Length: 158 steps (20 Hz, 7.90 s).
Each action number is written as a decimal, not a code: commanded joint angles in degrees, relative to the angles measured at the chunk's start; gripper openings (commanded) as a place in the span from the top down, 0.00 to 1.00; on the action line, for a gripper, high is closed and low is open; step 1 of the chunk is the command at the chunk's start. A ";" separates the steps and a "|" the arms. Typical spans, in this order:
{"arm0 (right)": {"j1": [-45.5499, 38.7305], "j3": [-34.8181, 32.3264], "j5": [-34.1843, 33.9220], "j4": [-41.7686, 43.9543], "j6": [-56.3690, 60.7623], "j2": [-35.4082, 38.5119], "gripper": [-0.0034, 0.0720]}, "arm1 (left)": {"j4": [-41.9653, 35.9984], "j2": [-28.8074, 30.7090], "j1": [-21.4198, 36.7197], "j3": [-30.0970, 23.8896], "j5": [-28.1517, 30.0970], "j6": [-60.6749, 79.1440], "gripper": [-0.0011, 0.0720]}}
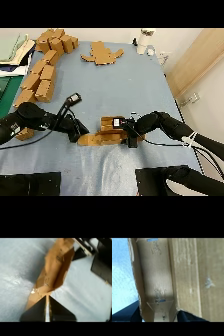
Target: Fold the box.
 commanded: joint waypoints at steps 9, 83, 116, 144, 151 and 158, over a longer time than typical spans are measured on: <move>0.00 0.02 0.07 -0.28 -0.09 0.04 0.29 | 2.16 -3.85 -4.92 -2.32 8.87 23.69 0.09; 0.00 0.02 0.07 -0.55 -0.09 0.04 0.29 | 40.72 11.30 -2.54 -2.62 6.36 -63.10 0.97; 0.00 0.02 0.07 -0.52 -0.09 0.04 0.29 | 8.20 -3.13 -16.92 -2.47 18.88 -62.60 0.69; 0.00 0.02 0.07 -0.55 -0.09 0.04 0.29 | 8.87 -8.98 -17.59 2.43 18.03 -69.05 0.25; 0.00 0.02 0.09 -0.55 -0.09 0.04 0.29 | 33.33 -13.14 -26.01 11.28 13.38 -92.70 0.27; 0.00 0.02 0.09 -0.55 -0.09 0.04 0.29 | 45.40 -18.53 -30.51 19.93 4.72 -105.31 0.27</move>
